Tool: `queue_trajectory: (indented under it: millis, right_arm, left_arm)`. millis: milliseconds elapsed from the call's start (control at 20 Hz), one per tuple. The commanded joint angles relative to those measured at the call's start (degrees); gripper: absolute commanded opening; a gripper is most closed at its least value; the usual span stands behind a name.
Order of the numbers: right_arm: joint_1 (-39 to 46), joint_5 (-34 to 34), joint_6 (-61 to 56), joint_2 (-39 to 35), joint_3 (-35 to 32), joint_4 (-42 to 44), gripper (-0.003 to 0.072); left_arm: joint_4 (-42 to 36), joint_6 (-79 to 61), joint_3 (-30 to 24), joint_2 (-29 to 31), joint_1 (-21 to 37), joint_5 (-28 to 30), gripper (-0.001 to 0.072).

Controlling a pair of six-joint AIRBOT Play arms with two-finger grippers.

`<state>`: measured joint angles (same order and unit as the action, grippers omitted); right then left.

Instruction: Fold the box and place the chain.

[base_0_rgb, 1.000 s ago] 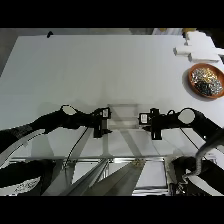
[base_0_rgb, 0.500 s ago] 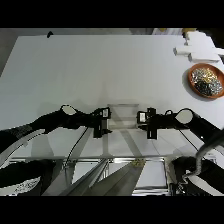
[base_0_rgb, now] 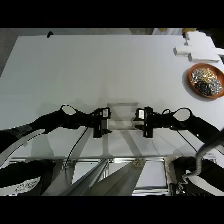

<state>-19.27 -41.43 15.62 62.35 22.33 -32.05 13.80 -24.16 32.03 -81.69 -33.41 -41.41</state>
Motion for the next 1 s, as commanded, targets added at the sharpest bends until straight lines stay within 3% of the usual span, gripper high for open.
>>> queue_trajectory:
  millis: [0,150,400,450,600,750,950]
  right_arm:
    - [-0.1,0.3,1.4,0.5,-0.1,1.0,0.0344]
    - [2.4,0.3,0.8,-0.6,-1.0,0.8,0.0415]
    - [6.7,-0.4,-9.4,-12.6,-4.7,-2.1,0.0406]
    - [7.3,-1.0,-12.1,-16.0,-4.7,-2.7,0.0368]
    - [10.7,-1.5,-25.3,-23.7,-4.7,-2.9,0.0052]
    - [19.4,-0.7,-44.7,-24.4,-4.7,-4.1,0.0037]
    - [26.3,1.2,-71.1,-18.6,-4.7,-12.2,0.0017]
  left_arm:
    - [0.0,0.0,0.0,0.0,0.0,0.0,0.0137]
    - [0.0,0.0,0.0,0.0,0.0,0.0,0.0137]
    - [0.0,0.0,0.0,0.0,0.0,0.0,0.0137]
    - [0.0,0.0,0.0,0.0,0.0,0.0,0.0137]
    - [0.0,0.0,0.0,0.0,0.0,0.0,0.0137]
    - [0.0,0.0,0.0,0.0,0.0,0.0,0.0137]
    - [0.0,0.0,0.0,0.0,0.0,0.0,0.0137]
